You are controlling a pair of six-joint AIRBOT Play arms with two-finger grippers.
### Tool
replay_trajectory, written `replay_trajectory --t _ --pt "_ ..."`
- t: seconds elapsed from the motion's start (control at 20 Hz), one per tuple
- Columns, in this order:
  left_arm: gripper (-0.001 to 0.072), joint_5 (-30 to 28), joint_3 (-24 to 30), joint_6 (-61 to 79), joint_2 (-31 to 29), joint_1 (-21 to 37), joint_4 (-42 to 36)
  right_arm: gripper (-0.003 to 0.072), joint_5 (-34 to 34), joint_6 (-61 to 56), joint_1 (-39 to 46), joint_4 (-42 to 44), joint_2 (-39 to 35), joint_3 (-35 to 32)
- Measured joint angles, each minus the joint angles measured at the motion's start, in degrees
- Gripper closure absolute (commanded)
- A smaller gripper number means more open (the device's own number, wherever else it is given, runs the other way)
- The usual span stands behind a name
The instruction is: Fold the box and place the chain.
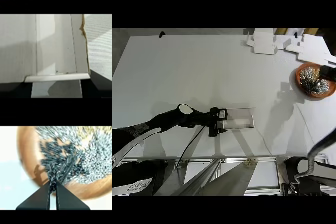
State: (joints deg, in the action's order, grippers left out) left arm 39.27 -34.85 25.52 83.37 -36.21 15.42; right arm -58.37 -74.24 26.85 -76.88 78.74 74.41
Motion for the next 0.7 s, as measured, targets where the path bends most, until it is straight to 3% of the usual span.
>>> replay_trajectory --t 0.3,0.7 --pt "0.0501 0.0 0.0 0.0 0.0 0.0 0.0 0.0672 -9.5 0.2 -8.3 1.9 -16.5 0.0" --pt "0.0501 0.0 0.0 0.0 0.0 0.0 0.0 0.0672 -22.9 0.2 -22.8 7.4 -31.8 -0.1"
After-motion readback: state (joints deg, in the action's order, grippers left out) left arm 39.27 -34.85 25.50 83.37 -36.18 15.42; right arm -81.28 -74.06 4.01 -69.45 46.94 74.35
